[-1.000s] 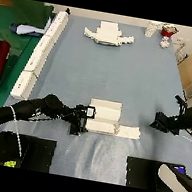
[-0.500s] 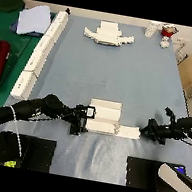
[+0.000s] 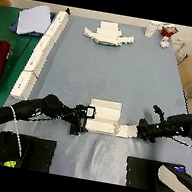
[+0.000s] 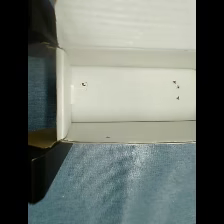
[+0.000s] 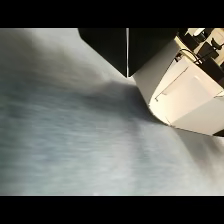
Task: Fold the box.
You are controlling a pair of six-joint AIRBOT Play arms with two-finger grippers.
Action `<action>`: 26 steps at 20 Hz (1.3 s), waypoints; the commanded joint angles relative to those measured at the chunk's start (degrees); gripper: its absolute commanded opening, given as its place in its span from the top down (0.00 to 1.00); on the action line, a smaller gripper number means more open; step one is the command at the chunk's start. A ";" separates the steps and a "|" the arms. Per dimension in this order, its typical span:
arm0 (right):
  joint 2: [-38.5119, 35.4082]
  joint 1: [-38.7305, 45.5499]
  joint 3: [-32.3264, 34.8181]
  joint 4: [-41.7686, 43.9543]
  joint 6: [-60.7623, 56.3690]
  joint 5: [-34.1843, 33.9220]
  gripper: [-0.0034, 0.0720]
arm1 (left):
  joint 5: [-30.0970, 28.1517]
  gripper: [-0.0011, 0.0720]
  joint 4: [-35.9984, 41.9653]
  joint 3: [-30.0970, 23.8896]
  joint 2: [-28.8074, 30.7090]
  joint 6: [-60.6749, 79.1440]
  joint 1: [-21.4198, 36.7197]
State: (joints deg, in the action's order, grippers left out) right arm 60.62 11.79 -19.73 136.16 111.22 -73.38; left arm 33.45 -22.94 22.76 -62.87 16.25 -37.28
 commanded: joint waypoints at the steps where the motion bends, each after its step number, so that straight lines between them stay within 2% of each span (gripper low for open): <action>1: 0.00 -4.46 -0.09 2.64 0.63 0.48 0.95 | 0.00 0.49 -0.02 0.04 -0.02 0.00 -0.02; 7: -5.55 -8.17 -3.91 4.59 1.33 -0.28 0.94 | 0.00 0.49 0.00 0.02 -0.02 0.00 -0.02; 8: -6.80 -9.42 -4.39 4.63 1.31 -0.13 0.87 | 0.00 0.49 0.00 0.04 -0.02 0.00 -0.02; 9: -7.65 -10.69 -4.55 4.70 1.22 0.17 0.65 | 0.00 0.49 -0.02 0.04 -0.02 0.00 -0.02; 10: -8.20 -12.02 -4.55 4.66 1.09 0.42 0.55 | 0.00 0.49 0.00 0.04 -0.02 0.00 -0.02; 16: -8.31 -19.69 -4.61 4.57 1.05 4.66 0.55 | 0.00 0.49 0.00 0.04 -0.02 0.00 -0.02; 19: -8.31 -24.74 -5.01 2.80 -4.07 10.91 0.54 | 0.00 0.49 0.00 0.04 -0.02 0.00 -0.02; 22: -8.11 -31.12 -8.31 -7.02 -16.72 15.08 0.54 | 0.00 0.49 0.00 0.04 -0.02 0.00 -0.02; 26: -8.02 -41.70 -13.97 -24.22 -36.11 15.08 0.54 | 0.00 0.49 0.00 0.04 -0.02 0.00 -0.02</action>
State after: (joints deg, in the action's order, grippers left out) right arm 52.51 -23.03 -30.30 124.31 89.65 -60.18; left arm 33.45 -22.94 22.76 -62.87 16.23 -37.28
